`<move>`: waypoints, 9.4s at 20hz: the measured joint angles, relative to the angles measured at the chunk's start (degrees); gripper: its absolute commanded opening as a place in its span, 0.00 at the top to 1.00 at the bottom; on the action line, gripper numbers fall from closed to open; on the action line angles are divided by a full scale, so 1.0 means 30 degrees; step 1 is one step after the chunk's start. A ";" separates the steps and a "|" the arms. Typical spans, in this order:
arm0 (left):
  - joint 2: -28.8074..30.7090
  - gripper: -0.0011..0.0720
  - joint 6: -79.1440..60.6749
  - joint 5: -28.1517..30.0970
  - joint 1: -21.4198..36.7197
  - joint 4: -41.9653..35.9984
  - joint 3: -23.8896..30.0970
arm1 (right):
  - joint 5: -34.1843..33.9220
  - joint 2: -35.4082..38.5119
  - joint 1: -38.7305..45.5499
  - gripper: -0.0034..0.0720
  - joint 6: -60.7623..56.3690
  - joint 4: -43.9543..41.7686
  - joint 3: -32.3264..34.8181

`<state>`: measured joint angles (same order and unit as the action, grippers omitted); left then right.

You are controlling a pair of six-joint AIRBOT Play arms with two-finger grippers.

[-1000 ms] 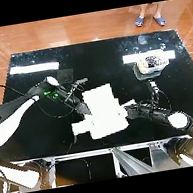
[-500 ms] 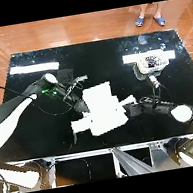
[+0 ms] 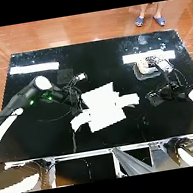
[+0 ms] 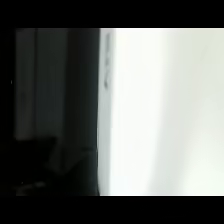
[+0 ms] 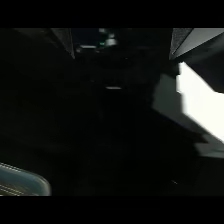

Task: Fold the box and place the chain.

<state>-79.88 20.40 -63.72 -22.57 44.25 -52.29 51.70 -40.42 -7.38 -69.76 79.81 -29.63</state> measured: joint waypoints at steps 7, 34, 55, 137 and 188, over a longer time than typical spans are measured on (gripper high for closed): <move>0.1027 0.96 -0.5253 0.1588 -0.0058 -0.0357 0.2419 | -0.1013 0.0000 0.0350 0.03 0.1872 0.0794 -0.0226; 0.0998 0.96 -0.8167 0.5537 -0.1180 0.0102 0.3490 | -0.2951 -0.2186 -0.6069 0.03 1.7930 -0.9092 0.3271; 0.0801 0.96 -0.8160 0.5778 -0.1180 0.0568 0.3490 | -0.5778 -0.3745 -0.9340 0.03 1.9475 -1.0302 0.3300; 0.0765 0.96 -0.8131 0.5085 -0.1195 0.0597 0.3271 | -0.8109 -0.4889 -1.1089 0.03 1.6597 -1.1468 0.2062; 0.0772 0.96 -0.7417 0.5005 -0.1195 0.1596 0.3228 | -0.2754 -0.9391 -0.6557 0.03 2.7401 -1.7668 -0.0087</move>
<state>-77.56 -1.85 -48.71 -26.15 49.04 -42.61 43.44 -68.60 -27.05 12.45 26.81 -29.89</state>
